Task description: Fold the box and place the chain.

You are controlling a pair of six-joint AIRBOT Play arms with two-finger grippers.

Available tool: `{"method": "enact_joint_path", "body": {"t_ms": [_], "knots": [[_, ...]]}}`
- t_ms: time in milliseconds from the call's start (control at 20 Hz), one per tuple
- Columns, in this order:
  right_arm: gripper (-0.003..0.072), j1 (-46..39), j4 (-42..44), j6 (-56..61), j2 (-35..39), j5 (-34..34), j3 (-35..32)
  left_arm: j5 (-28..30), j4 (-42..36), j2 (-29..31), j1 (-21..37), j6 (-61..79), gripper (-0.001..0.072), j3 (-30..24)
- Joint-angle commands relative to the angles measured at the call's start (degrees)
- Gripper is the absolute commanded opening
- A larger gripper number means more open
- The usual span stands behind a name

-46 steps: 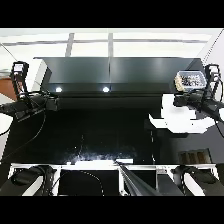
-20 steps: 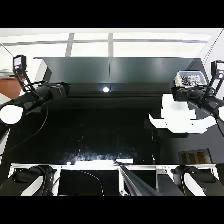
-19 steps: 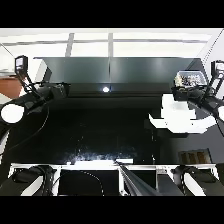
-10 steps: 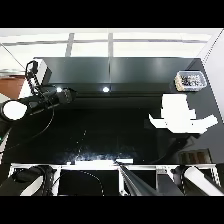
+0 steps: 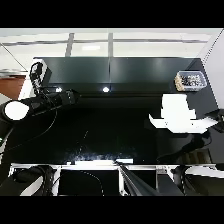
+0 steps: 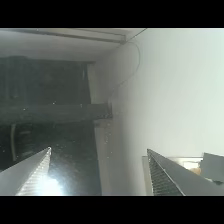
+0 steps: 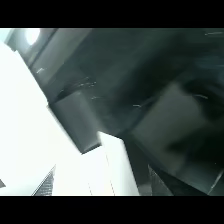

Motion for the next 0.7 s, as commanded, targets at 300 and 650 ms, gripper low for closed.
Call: {"method": "enact_joint_path", "body": {"t_ms": [300, 650], "knots": [[0.0201, 4.37, -1.88, -4.20, -5.95, 7.52, 3.19, -0.09, -0.24, -0.04, -0.09, 0.70, 0.0702, 0.04], [0.0045, 7.58, 4.98, -7.17, -0.59, 16.44, 2.84, -0.04, -0.26, -0.04, -0.09, 2.16, 0.0701, 0.04]]}}
